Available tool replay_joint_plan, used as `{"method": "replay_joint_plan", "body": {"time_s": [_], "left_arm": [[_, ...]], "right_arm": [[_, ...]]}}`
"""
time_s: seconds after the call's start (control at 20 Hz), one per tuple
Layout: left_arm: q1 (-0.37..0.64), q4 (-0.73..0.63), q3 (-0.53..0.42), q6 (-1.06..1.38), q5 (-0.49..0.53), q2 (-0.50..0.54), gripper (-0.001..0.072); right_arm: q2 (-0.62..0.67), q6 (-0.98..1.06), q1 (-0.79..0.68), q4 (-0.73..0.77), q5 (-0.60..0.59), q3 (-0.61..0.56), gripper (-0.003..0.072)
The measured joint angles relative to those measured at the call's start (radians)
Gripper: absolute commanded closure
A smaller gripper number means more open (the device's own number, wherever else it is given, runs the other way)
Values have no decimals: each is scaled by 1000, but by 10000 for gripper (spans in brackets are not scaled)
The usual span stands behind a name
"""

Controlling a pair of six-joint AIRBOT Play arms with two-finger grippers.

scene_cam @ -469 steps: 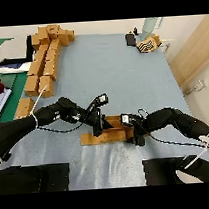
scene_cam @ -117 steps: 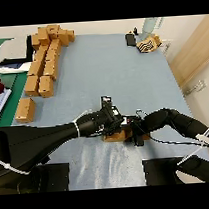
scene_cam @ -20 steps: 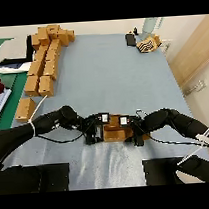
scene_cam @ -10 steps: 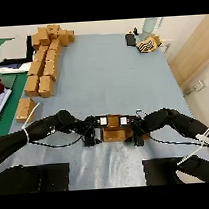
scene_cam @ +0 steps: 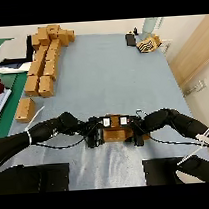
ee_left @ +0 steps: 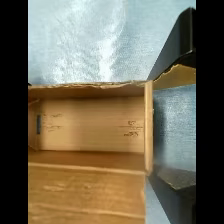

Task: Fold the box.

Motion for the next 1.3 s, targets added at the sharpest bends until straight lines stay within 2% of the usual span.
{"method": "replay_joint_plan", "body": {"time_s": [0.45,0.5,0.55,0.6,0.65,0.7,1.3], "left_arm": [[-33,-39,14,0,30,-32,-2],[-34,-42,15,0,31,-34,48],[-35,-42,16,0,31,-35,141],[-35,-43,16,2,33,-36,140],[-36,-42,16,6,33,-37,179],[-36,-43,16,11,33,-38,249],[-37,-39,18,30,32,-44,247]], "right_arm": [[0,0,0,0,0,0,187],[0,0,0,0,0,0,186],[0,0,0,0,0,0,187],[0,0,0,0,0,0,187],[0,0,0,0,0,0,187],[0,0,0,0,0,0,187],[0,0,0,0,0,0,186]]}}
